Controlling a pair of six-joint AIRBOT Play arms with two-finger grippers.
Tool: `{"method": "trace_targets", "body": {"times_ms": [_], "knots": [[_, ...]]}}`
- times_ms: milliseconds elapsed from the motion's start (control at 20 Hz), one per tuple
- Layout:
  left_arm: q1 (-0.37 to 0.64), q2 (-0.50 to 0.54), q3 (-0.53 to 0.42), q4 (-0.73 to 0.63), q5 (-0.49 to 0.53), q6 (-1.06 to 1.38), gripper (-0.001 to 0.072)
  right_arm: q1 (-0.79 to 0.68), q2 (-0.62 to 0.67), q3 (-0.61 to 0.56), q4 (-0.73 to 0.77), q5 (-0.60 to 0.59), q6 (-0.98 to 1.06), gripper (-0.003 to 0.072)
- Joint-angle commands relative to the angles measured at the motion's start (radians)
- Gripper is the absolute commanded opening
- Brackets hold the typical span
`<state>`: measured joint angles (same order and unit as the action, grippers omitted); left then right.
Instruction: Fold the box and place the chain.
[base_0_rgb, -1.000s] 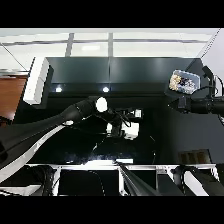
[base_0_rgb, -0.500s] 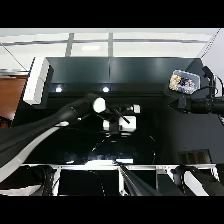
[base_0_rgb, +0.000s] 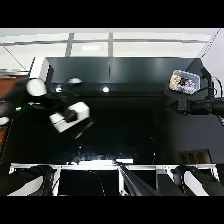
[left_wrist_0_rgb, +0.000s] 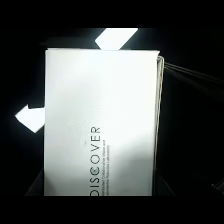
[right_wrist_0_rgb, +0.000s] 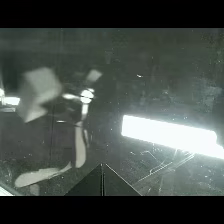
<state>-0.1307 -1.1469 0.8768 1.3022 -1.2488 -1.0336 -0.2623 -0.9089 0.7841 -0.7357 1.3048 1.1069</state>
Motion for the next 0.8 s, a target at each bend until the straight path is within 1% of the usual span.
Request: {"method": "trace_targets", "body": {"times_ms": [0,50,150,300,500,600,750], "knots": [[0.333,0.098,-0.154,0.033,-0.072,-0.119,0.0226,0.000,0.000,0.001,0.000,0.000,-0.001,0.0016],[0.410,0.106,-0.178,0.035,-0.066,-0.118,0.0226,0.000,0.000,0.001,0.000,-0.002,-0.001,0.0016],[0.547,0.108,-0.191,0.046,-0.042,-0.112,0.0226,0.000,0.000,0.001,0.000,-0.005,-0.001,0.0016],[0.674,0.108,-0.187,0.006,0.041,-0.060,0.0226,0.000,0.000,0.001,0.001,-0.006,0.000,0.0016],[0.737,0.106,-0.187,0.006,0.208,0.037,0.0226,0.000,0.000,0.001,0.001,-0.009,0.000,0.0016],[0.737,0.103,-0.187,-0.003,0.299,0.075,0.0226,0.000,0.000,0.001,0.001,-0.011,0.000,0.0016],[0.735,0.076,-0.187,-0.027,0.396,0.127,0.0226,0.000,0.000,0.001,0.001,-0.021,0.000,0.0016]]}}
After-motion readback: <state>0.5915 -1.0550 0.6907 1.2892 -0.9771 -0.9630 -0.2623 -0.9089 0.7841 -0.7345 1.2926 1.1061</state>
